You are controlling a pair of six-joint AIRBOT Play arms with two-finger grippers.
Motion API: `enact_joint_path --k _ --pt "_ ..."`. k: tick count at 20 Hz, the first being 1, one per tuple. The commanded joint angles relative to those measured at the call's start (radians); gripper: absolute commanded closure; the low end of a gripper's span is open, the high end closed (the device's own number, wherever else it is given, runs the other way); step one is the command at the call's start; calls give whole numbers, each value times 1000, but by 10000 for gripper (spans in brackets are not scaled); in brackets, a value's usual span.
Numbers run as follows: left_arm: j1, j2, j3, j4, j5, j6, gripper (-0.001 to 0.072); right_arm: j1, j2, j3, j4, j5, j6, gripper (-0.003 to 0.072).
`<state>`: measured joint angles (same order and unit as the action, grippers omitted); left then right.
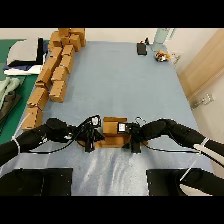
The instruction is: Fold the box.
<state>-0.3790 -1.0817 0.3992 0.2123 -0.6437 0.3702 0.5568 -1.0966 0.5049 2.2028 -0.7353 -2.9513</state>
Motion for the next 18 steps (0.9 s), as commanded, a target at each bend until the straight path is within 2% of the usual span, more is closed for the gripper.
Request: enact_joint_path --k 1,5,9,10,12,14,18 --pt "29 16 1 153 16 -142 696 0 1 0 0 0 0 269" --pt "83 171 5 509 14 -534 696 0 1 0 0 0 0 269" --pt "173 350 5 691 -11 -1052 696 0 1 0 0 0 0 269" --pt "202 369 5 752 -45 -1215 695 0 1 0 0 0 0 269" --pt "264 368 4 858 -193 -1539 696 0 1 0 0 0 0 269" --pt "292 347 3 863 -292 -1606 696 0 1 0 0 1 0 269" --pt "291 320 -3 810 -307 -1732 696 0 1 0 0 0 0 269"
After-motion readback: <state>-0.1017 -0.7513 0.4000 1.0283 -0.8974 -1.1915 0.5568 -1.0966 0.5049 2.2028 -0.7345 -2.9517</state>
